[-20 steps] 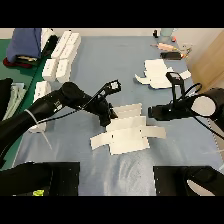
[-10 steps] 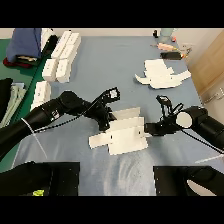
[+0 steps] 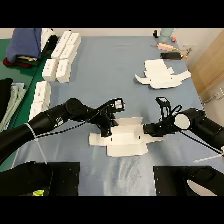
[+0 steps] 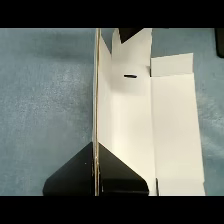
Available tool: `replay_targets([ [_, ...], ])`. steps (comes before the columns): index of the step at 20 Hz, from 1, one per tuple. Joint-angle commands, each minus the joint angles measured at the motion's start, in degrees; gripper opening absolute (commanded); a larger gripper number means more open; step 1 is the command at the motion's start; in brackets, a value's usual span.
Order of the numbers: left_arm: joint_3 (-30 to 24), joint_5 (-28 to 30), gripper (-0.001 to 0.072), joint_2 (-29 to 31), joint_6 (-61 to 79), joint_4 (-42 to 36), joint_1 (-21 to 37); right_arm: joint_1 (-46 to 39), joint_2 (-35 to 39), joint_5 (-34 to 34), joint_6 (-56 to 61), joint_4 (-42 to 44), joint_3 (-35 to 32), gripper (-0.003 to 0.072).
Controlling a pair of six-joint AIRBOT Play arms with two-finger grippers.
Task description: Fold the box.
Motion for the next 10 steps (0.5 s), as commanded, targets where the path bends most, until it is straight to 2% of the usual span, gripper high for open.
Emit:
replay_targets([
  [1, -0.26, 3.65, 0.0011, 0.44, 0.59, 0.04, -0.68, 0.02, -0.28, 0.81, 0.00, 0.13, -0.04, 0.0003],
  [6, -0.35, 3.50, 0.0012, 4.04, 0.59, 0.46, -0.72, 0.02, -0.87, 0.59, 0.00, -0.70, -0.07, 0.0003],
  [10, -1.51, 1.51, 0.0012, 3.80, 0.63, 0.44, -0.83, 0.02, -0.74, 0.00, 0.00, -0.42, -0.04, 0.0003],
])
